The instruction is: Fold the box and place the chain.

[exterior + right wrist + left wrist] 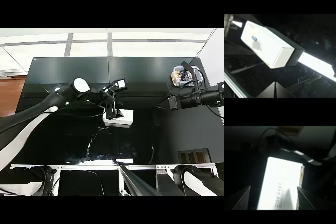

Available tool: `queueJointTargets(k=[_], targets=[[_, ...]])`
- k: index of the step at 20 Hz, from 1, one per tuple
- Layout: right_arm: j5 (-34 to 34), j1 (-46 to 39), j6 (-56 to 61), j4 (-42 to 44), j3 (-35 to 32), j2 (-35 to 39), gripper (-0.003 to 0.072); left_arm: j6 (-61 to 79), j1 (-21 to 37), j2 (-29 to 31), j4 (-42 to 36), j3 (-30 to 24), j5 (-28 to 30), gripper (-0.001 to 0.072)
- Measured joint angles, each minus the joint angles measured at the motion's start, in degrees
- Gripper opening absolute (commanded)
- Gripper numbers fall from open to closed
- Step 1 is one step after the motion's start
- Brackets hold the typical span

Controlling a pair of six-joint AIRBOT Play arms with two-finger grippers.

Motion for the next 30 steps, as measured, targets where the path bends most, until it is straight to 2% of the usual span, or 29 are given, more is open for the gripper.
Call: queueJointTargets(k=[3, 10, 18, 23, 30], targets=[[-0.09, -0.02, -0.15, -0.02, 0.0, 0.0, 0.0011, -1.97, -0.28, -2.67, 0.57, 2.12, -1.84, 0.0707], [-0.28, -0.02, -0.42, -0.04, 0.0, 0.0, 0.0011, -2.95, -0.48, -4.11, 0.79, 3.63, -5.84, 0.0706], [-0.28, -0.02, -0.48, -0.07, 0.0, 0.0, 0.0011, 6.27, -0.85, -4.22, 1.49, 3.89, -7.74, 0.0708], [-0.37, -0.02, -0.48, -0.07, 0.0, 0.0, 0.0011, 8.74, -2.75, -4.24, 7.45, 3.91, -6.47, 0.0708], [-0.9, -0.02, -0.48, -0.04, 0.0, 0.0, 0.0011, 9.35, -5.97, -4.9, 12.17, 3.91, 0.68, 0.0706]])
